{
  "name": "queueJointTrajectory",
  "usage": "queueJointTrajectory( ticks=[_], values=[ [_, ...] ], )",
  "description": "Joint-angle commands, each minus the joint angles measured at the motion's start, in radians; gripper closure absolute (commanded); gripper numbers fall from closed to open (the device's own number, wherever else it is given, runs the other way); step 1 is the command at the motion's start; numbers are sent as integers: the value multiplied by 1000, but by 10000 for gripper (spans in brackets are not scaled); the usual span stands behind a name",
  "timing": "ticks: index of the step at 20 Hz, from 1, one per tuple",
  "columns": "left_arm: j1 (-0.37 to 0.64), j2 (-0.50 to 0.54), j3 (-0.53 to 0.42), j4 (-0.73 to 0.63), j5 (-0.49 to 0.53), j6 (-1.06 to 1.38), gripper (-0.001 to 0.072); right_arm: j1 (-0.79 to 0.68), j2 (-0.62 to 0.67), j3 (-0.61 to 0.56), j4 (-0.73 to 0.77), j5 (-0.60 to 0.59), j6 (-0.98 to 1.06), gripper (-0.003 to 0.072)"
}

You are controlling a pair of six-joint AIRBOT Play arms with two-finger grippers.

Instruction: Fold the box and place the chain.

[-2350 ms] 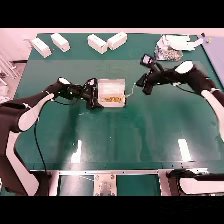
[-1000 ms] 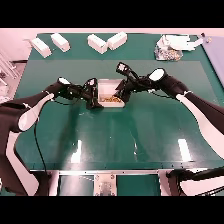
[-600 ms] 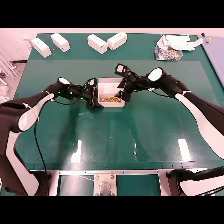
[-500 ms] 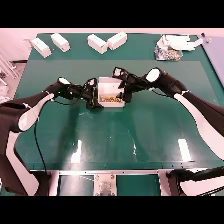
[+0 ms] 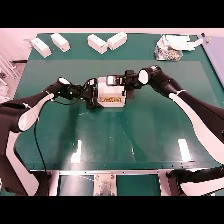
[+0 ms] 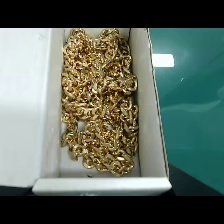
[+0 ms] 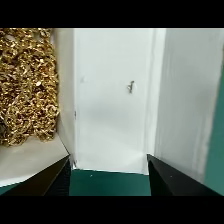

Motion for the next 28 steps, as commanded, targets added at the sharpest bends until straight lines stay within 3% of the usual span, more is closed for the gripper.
queueJointTrajectory(
  ticks=[1, 4, 5, 9, 13, 16, 21, 28],
  values=[
    [1, 0, 0, 0, 0, 0, 234, 2, 14, 34, 2, 22, 47, 122],
    [1, 0, 0, 0, 0, 0, 234, -14, 74, 40, 29, -45, 72, 134],
    [1, 0, 0, 0, 0, 0, 234, -26, 103, 44, 47, -84, 77, 185],
    [1, 0, 0, 0, 0, 0, 234, -145, 158, 48, 358, -236, 61, 558],
    [1, 0, 0, 0, 0, 0, 234, -262, 57, 48, 750, -104, -138, 579],
    [1, 0, 0, 0, 0, 0, 234, -284, -49, 48, 884, -26, -253, 611],
    [1, 0, 0, 0, 0, 0, 234, -281, -142, 93, 948, 179, -307, 596],
    [1, 0, 0, 0, 0, 0, 234, -259, -142, 119, 901, 367, -295, 545]
  ],
)
